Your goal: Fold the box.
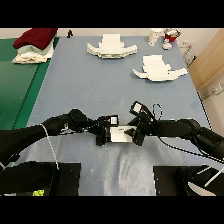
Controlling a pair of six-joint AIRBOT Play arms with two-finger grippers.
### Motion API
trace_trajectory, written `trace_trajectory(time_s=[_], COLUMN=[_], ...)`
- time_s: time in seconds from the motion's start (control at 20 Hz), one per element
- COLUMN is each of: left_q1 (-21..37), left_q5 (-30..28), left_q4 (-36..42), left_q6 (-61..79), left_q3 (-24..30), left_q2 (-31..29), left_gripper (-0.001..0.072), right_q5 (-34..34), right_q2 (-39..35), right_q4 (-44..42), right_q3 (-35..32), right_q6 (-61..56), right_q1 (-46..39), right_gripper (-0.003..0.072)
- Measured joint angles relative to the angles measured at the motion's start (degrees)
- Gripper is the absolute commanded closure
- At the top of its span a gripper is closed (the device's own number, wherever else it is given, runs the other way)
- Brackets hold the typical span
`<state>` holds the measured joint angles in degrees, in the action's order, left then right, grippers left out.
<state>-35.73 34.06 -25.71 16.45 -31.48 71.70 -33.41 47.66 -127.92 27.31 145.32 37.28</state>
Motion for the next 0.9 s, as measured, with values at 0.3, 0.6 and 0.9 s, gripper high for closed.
trace_trajectory(time_s=[0.3,0.6,0.9], left_q1=[0.0,0.0,0.0], left_q5=[0.0,0.0,0.0], left_q4=[0.0,0.0,0.0], left_q6=[0.0,-0.1,-0.1], left_q3=[0.0,0.0,0.0], left_q2=[0.0,0.0,0.0], left_gripper=[0.0190,0.0190,0.0190], right_q5=[-1.1,2.1,3.4], right_q2=[2.1,4.3,1.6], right_q4=[5.4,11.0,12.5], right_q3=[1.2,1.6,1.6], right_q6=[9.4,12.7,13.7], right_q1=[5.5,7.2,7.4], right_gripper=[0.0097,0.0098,0.0101])
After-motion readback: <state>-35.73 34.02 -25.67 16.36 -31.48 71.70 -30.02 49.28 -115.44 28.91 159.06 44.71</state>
